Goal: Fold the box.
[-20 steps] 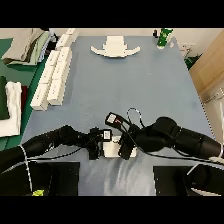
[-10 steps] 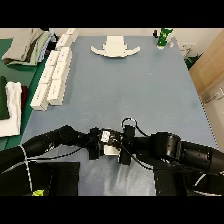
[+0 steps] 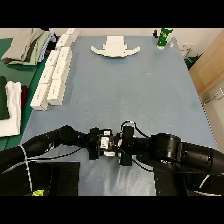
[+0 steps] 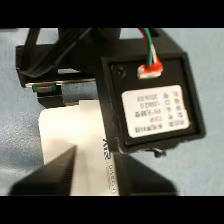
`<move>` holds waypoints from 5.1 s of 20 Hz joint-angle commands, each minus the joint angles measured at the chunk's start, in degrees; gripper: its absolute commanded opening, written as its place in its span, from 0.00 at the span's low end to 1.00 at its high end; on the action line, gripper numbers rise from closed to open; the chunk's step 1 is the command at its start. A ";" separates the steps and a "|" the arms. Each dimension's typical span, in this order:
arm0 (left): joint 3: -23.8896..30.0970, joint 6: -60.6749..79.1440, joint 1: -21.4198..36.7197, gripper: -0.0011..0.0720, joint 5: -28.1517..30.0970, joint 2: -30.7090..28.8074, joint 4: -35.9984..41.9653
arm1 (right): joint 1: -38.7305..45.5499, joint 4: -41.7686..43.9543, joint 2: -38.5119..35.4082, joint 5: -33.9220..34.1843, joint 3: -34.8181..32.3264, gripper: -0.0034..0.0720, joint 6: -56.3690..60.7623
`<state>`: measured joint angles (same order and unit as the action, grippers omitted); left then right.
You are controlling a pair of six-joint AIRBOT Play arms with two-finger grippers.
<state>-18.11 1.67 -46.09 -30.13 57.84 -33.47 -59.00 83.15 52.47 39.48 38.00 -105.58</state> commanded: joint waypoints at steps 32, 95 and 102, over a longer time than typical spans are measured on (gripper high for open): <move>-0.02 0.02 0.00 0.73 0.00 0.00 -0.02 | 1.84 -1.95 -6.40 -23.93 -15.34 0.65 -17.42; -0.02 0.02 0.00 0.74 0.00 0.00 0.00 | 4.74 12.48 -13.51 -44.22 -26.12 0.05 24.04; -0.02 0.02 0.00 0.73 0.00 0.00 0.00 | 4.68 13.35 -11.06 -43.89 -27.32 0.05 24.15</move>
<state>-18.11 1.69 -46.09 -30.13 57.84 -33.47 -54.41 96.03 40.21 -3.77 11.09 -82.19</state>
